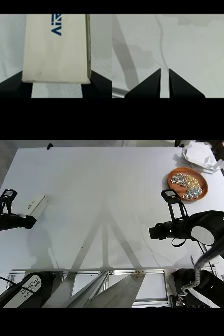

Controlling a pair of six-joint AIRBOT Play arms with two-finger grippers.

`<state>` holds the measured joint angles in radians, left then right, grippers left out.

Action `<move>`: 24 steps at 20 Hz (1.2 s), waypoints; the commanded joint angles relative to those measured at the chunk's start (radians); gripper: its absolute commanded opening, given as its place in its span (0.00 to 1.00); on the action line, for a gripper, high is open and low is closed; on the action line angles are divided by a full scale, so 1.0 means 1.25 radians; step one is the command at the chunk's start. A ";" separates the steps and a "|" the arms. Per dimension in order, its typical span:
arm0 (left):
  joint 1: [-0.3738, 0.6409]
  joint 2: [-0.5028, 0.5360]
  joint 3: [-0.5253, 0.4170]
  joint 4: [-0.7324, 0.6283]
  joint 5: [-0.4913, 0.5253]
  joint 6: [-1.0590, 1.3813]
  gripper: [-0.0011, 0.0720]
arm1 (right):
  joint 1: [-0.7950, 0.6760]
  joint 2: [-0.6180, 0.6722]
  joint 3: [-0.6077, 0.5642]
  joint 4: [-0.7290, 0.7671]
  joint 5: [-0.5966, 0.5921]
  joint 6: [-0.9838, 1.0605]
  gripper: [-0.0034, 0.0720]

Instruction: Fold the box and place the chain.

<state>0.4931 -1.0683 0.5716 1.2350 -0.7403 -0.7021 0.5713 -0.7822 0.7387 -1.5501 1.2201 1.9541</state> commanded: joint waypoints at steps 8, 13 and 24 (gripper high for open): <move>0.001 -0.018 0.000 0.073 -0.054 0.001 0.96 | 0.001 -0.001 0.000 0.001 0.033 0.001 0.20; -0.028 0.078 0.003 0.073 -0.021 0.002 0.96 | 0.001 -0.001 0.000 0.003 0.032 0.001 0.20; -0.268 0.299 0.002 0.007 -0.040 0.002 0.90 | 0.001 -0.001 0.000 0.014 0.032 0.001 0.20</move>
<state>0.2390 -0.7444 0.5739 1.3102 -0.7555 -0.7002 0.5713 -0.7822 0.7387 -1.5341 1.2606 1.9549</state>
